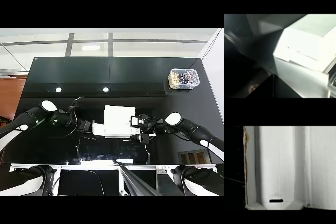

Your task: Fold the box and place the chain.

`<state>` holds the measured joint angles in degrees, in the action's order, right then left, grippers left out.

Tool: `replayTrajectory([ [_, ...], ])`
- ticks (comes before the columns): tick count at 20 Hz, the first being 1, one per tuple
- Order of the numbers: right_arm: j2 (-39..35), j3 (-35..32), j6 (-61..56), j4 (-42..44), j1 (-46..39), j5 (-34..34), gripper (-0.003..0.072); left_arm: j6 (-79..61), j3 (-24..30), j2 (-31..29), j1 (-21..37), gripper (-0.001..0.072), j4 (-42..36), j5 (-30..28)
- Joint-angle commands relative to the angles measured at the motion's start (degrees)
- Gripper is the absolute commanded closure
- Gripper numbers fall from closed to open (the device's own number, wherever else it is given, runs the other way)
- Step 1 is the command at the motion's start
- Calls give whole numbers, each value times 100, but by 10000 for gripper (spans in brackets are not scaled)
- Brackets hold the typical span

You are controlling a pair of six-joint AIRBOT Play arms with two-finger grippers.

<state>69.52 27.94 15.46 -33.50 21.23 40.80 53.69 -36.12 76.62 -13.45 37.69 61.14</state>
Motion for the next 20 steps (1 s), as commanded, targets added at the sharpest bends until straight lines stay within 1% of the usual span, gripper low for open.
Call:
replayTrajectory([
  [1, 4, 0, -2, 2, 0, 0, 216, -271, -227, 4, -20, 676, -68, 219],
  [2, 4, 0, -2, 0, 0, 2, 216, -273, -286, 4, -20, 656, -50, 407],
  [4, 4, 0, -2, 2, 0, 0, 217, -332, -411, 2, -20, 312, 138, 686],
  [5, 4, 0, -2, 2, 0, 0, 217, -321, -485, 0, -20, 205, 262, 699],
  [6, 4, 0, -2, 2, 0, -4, 216, -275, -549, 0, -20, 120, 323, 699],
  [7, 4, 0, -2, 0, 0, -2, 217, -153, -605, 0, -20, -10, 321, 699],
  [9, 4, 0, 0, 2, 0, -2, 216, 13, -697, 0, -79, -9, 317, 691],
  [11, 4, 0, 0, 0, 0, -2, 217, 59, -772, 0, -258, -6, 284, 629],
  [15, 4, 0, 0, 2, 0, -2, 216, 92, -798, 0, -678, -1, -13, 232],
  [18, 4, 0, -2, 0, 0, -2, 217, 98, -798, 0, -855, 0, -387, -66],
  [19, 4, 0, 0, 2, 0, -2, 217, 101, -798, 0, -857, 6, -468, -66],
  [20, 4, 0, -2, 2, 0, -2, 216, 179, -798, -7, -848, 28, -455, -39],
])
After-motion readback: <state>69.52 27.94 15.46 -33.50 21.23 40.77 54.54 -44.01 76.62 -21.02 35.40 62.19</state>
